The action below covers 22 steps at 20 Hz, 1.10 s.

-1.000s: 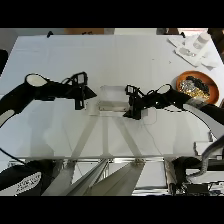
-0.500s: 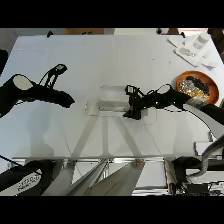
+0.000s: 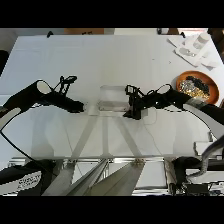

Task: Fold the box and place the chain.

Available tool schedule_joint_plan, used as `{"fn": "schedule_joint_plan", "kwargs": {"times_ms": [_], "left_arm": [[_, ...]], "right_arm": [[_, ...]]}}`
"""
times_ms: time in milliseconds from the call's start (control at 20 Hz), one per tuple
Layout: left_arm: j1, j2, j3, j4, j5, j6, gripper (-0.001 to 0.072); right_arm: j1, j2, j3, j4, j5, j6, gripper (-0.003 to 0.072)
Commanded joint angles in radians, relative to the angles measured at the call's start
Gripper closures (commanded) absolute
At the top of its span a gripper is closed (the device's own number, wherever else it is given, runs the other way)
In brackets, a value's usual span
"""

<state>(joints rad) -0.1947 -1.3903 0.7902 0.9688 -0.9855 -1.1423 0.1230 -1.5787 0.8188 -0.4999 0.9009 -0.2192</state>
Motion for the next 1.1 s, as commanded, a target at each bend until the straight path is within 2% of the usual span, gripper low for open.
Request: {"fn": "schedule_joint_plan", "kwargs": {"times_ms": [0, 300, 650, 1050], "left_arm": [[-0.019, -0.03, -0.001, -0.046, 0.018, -0.015, 0.0703], [-0.019, -0.043, -0.001, -0.114, 0.04, -0.014, 0.0704], [-0.018, -0.043, -0.001, -0.218, 0.022, 0.004, 0.0704], [0.024, -0.038, -0.001, -0.183, 0.037, 0.017, 0.0705]], "right_arm": [[0.0, 0.0, 0.001, 0.0, 0.0, 0.0, 0.0166], [0.0, 0.0, 0.001, 0.0, 0.0, 0.0, 0.0166], [0.0, 0.0, 0.001, 0.0, 0.0, 0.0, 0.0166], [0.0, 0.0, 0.001, 0.0, 0.0, 0.0, 0.0166]]}}
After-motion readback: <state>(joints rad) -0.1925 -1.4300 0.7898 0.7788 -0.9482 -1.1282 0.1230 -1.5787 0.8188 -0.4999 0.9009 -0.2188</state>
